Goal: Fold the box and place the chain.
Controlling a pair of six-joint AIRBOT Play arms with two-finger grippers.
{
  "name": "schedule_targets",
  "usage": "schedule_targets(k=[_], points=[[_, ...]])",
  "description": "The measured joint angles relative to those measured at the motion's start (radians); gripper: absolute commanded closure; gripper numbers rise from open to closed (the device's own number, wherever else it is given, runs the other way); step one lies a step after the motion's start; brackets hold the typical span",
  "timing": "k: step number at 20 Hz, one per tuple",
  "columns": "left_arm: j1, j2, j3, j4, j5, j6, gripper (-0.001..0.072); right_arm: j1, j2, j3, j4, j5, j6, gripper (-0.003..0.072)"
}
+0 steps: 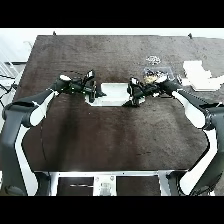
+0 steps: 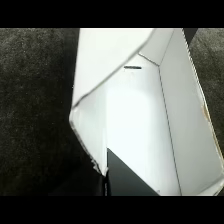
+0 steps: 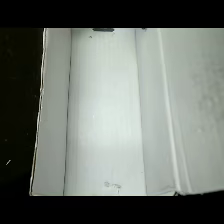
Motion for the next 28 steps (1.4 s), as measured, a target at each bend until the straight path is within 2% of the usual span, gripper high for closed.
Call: schedule_targets(k=[2,4,8,28], points=[[0.000,0.000,0.000,0.000,0.000,0.000,0.0691,0.001,-0.003,0.003,-0.003,-0.001,-0.003,-0.0017],[0.000,0.000,0.000,0.000,0.000,0.000,0.0691,0.001,-0.003,0.006,-0.006,0.000,-0.006,0.0023],[0.000,0.000,0.000,0.000,0.000,0.000,0.0690,0.001,-0.004,0.007,-0.007,0.000,-0.008,0.0032],[0.000,0.000,0.000,0.000,0.000,0.000,0.0691,0.002,-0.004,0.007,-0.007,-0.001,-0.008,0.0034]])
